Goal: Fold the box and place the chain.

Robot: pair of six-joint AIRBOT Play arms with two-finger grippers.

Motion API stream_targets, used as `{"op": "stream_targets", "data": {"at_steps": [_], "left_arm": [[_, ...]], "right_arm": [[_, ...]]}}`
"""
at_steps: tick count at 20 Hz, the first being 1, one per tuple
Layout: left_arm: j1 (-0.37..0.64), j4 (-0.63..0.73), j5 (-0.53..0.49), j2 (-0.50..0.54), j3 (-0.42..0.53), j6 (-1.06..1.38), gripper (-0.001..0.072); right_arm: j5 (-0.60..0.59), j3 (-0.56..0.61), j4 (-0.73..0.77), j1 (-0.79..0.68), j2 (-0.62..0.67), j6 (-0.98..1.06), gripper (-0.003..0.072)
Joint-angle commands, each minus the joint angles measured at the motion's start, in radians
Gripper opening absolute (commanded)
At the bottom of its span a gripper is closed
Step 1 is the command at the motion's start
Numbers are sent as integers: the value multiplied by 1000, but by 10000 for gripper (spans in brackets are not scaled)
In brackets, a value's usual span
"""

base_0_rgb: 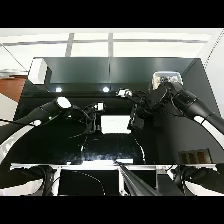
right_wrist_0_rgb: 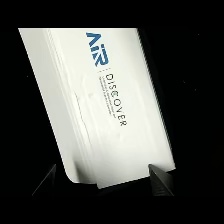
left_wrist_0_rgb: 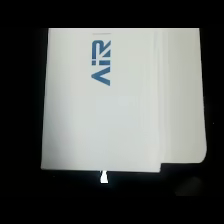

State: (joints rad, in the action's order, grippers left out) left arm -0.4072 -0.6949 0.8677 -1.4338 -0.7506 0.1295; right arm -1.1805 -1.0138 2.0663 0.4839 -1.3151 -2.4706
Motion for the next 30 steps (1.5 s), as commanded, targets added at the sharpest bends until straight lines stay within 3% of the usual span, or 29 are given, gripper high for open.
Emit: {"op": "stream_targets", "data": {"at_steps": [1, 9, 14, 19, 25, 30], "left_arm": [[1, 0, 0, 0, 0, 0, 441], [1, 0, 0, 0, 0, 0, 441], [1, 0, 0, 0, 0, 0, 441], [1, 0, 0, 0, 0, 0, 441], [1, 0, 0, 0, 0, 0, 441], [1, 0, 0, 0, 0, 0, 441]], "right_arm": [[5, 0, -33, 17, 0, 6, 708], [-29, -17, -92, 25, 109, 60, 707], [-44, -11, -81, 25, 108, 89, 707], [-76, -11, -82, 24, 107, 262, 707], [-77, 2, -42, 25, 89, 262, 700], [11, 4, -45, 25, 58, 262, 699]]}}
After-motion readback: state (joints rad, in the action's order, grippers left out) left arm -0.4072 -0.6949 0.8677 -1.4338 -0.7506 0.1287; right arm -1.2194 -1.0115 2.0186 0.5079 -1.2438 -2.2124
